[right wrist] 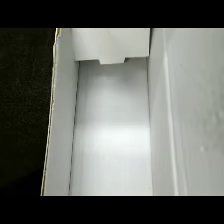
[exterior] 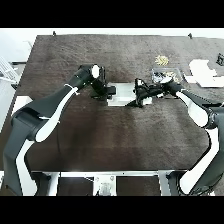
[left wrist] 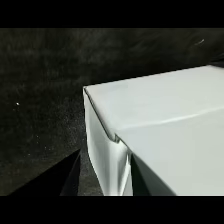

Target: Fold the box and place the chain.

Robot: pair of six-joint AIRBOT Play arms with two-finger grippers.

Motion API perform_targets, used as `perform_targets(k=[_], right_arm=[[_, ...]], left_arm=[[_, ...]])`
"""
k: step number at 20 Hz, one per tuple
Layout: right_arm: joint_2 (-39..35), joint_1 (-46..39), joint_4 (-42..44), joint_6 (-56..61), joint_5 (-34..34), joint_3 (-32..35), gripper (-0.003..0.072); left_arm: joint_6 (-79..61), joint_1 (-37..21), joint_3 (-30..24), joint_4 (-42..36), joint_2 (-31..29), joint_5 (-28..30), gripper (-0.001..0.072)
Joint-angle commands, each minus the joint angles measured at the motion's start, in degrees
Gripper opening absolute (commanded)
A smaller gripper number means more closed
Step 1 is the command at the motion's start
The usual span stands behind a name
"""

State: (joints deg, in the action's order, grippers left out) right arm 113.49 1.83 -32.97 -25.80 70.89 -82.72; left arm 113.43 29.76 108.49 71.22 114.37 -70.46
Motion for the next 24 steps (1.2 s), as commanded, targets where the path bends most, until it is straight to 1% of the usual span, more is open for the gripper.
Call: perform_targets(k=[1,4,11,14,16,24], right_arm=[[0.0,0.0,-0.1,0.0,-0.1,0.0,0.0584],[0.0,0.0,-0.1,0.0,-0.1,0.0,0.0584],[0.0,0.0,-0.1,0.0,-0.1,0.0,0.0584],[0.0,0.0,-0.1,0.0,-0.1,0.0,0.0584],[0.0,0.0,-0.1,0.0,-0.1,0.0,0.0584],[0.0,0.0,-0.1,0.0,-0.1,0.0,0.0584]], left_arm=[[0.4,0.9,3.8,1.8,1.8,-3.2,0.0358],[0.5,1.4,6.8,3.5,2.8,-4.7,0.0358],[0.5,1.6,6.9,5.0,3.1,-5.3,0.0358],[0.6,1.6,9.1,6.8,4.7,-8.0,0.0358],[0.7,1.6,9.7,6.9,5.4,-8.2,0.0357],[0.8,1.6,9.7,8.9,5.8,-9.7,0.0347]])
